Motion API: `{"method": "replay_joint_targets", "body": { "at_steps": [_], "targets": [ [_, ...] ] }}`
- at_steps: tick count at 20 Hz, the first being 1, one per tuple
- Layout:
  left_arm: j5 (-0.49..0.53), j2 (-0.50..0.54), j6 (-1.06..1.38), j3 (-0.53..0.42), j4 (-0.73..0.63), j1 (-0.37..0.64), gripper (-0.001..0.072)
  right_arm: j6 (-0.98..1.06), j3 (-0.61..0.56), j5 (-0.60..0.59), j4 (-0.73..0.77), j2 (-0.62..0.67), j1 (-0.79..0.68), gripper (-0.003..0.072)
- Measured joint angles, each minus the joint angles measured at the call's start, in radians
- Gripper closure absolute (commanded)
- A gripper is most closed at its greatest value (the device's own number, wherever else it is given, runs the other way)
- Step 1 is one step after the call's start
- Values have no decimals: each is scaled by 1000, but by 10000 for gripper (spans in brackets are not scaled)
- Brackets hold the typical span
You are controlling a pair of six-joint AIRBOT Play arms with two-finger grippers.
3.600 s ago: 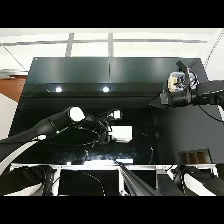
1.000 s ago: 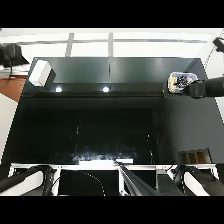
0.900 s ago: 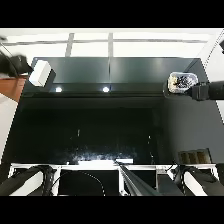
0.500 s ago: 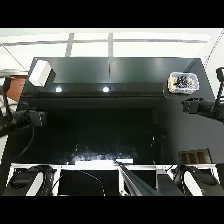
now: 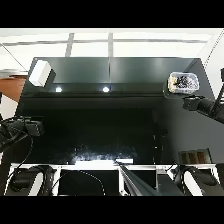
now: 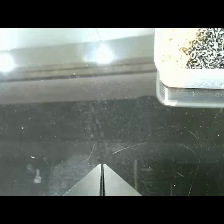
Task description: Fold the box and place the chain.
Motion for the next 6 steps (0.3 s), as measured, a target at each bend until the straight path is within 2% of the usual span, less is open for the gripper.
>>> {"method": "replay_joint_targets", "body": {
  "at_steps": [6],
  "targets": [
    [-2, 6, -3, -3, 3, 0, 681, 0, -1, 7, 3, 0, 0, 661]
  ]
}}
